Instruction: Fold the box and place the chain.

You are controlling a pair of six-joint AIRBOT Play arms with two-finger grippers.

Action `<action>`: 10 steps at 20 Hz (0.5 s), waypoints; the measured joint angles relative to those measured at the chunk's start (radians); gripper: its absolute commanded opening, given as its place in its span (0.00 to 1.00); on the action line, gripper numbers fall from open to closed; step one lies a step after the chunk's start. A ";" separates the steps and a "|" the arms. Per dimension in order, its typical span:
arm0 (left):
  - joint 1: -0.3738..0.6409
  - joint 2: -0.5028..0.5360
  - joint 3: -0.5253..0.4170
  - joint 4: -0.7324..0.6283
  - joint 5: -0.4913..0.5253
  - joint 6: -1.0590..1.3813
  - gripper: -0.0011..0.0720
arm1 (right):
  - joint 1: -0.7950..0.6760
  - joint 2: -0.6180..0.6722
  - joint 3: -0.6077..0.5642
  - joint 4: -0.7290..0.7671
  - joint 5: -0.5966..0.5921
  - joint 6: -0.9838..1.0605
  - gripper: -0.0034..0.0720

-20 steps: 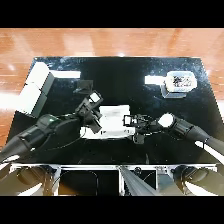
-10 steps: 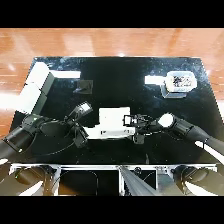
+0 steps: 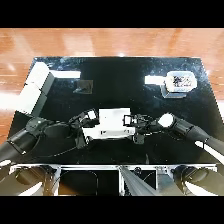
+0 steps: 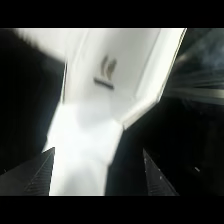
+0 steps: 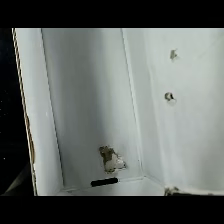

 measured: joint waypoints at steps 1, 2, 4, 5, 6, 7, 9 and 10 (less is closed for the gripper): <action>-0.013 -0.013 0.000 -0.002 -0.027 0.022 0.86 | 0.000 0.000 0.000 0.000 0.000 0.000 0.86; -0.023 -0.026 0.000 -0.003 -0.050 0.039 0.86 | 0.000 0.000 0.000 0.000 0.000 0.000 0.86; -0.036 -0.051 0.000 -0.003 -0.080 0.063 0.86 | 0.000 0.000 0.000 0.000 0.000 0.000 0.86; -0.040 -0.064 0.000 -0.003 -0.095 0.074 0.86 | 0.000 0.000 0.000 0.000 0.000 0.000 0.86; -0.043 -0.077 0.000 -0.005 -0.102 0.080 0.86 | 0.000 0.000 0.000 0.001 0.000 0.000 0.86; -0.045 -0.090 0.000 -0.010 -0.117 0.087 0.86 | 0.000 0.000 0.000 0.002 0.000 0.000 0.86; -0.048 -0.115 0.001 -0.020 -0.137 0.096 0.84 | 0.000 0.000 0.000 0.003 0.000 0.000 0.86; -0.050 -0.124 0.004 -0.024 -0.150 0.099 0.84 | 0.000 0.000 0.000 0.003 0.000 0.000 0.86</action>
